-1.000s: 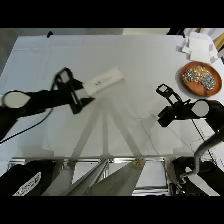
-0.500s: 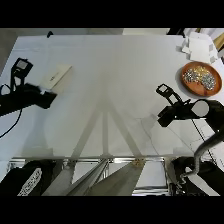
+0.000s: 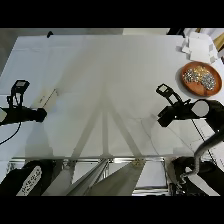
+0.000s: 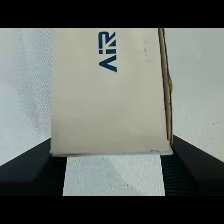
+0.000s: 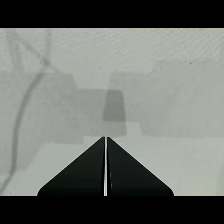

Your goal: Fold the box and place the chain.

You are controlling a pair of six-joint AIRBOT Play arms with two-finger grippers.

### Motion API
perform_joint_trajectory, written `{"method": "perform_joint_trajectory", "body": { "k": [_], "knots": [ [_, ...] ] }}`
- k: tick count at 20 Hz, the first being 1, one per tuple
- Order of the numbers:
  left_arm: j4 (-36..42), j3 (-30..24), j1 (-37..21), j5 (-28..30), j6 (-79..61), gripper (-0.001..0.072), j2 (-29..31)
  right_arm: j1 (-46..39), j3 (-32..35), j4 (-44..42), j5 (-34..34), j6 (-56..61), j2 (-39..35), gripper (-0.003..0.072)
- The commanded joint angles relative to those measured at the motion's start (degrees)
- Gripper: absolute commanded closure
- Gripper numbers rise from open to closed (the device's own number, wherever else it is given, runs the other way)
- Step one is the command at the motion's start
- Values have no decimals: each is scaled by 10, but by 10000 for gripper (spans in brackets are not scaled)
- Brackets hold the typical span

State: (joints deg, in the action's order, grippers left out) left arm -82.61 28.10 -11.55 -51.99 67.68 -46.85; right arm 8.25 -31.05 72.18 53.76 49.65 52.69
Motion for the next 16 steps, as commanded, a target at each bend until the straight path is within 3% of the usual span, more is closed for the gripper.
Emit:
{"method": "perform_joint_trajectory", "body": {
  "k": [1, 3, 4, 5, 6, 10, 12, 16],
  "knots": [
    [-10, -8, -3, -42, 8, 698, -2, 0, 0, 0, 0, 0, 0, 672],
    [-11, -8, -3, -76, 7, 654, -2, 0, 0, 0, 0, 0, 0, 672],
    [-11, -8, -3, -89, 6, 504, -2, 0, 0, 0, 0, 0, 0, 672],
    [-12, -8, -3, -98, 6, 303, -2, 0, 0, 0, 0, 0, 0, 672],
    [-15, -8, -3, -103, 7, 194, -2, 0, 0, 0, 0, 0, 0, 672],
    [-28, -8, -3, -115, 7, 188, -2, 0, 0, 0, 0, 0, 0, 672],
    [-28, -8, -3, -114, 7, 8, -2, 0, 0, 0, 0, 0, 0, 672],
    [-28, -7, -3, -113, 5, 6, 2, 0, 0, 0, 0, 0, 0, 672]
  ]
}}
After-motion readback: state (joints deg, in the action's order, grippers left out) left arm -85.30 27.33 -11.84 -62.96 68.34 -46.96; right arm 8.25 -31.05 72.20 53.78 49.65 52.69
